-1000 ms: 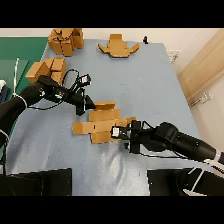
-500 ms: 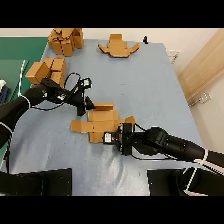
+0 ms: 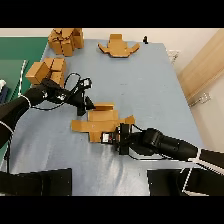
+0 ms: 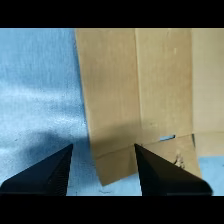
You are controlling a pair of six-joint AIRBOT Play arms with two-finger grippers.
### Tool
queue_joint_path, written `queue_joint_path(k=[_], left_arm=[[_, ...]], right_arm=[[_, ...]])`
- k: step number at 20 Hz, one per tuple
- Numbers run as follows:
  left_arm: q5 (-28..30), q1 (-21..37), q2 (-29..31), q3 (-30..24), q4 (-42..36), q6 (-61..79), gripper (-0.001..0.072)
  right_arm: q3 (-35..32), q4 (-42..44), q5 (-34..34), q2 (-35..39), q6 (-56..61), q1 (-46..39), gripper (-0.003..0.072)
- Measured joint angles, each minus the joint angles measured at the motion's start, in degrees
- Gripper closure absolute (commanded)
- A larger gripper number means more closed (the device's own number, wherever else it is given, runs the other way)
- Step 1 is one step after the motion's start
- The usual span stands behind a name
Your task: Fold the box.
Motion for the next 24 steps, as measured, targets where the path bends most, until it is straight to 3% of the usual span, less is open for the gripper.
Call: queue_joint_path(k=[5,10,15,16,20,24], left_arm=[[-2.5,0.0,0.0,0.0,0.3,-1.7,0.0694],[-5.6,0.0,0.0,0.0,2.2,-3.1,0.0694],[-10.2,0.0,0.2,0.0,3.1,-4.2,0.0695],[-11.2,0.0,0.5,0.0,3.1,-4.4,0.0695],[-13.3,0.0,2.1,0.0,3.3,-4.6,0.0696],[-11.6,-0.1,3.2,0.2,3.3,-4.6,0.0696]], right_arm=[[0.8,-10.0,1.9,-0.8,8.4,-0.3,0.0107],[2.0,-14.7,2.3,-0.5,12.2,-2.3,0.0107],[4.1,-15.5,2.2,0.2,14.1,-3.0,0.0078],[4.3,-15.2,2.2,0.2,14.6,-3.1,0.0011],[4.7,-13.0,2.0,0.2,15.8,-3.7,0.0011],[5.0,-10.1,1.9,0.3,16.2,-3.6,0.0011]])
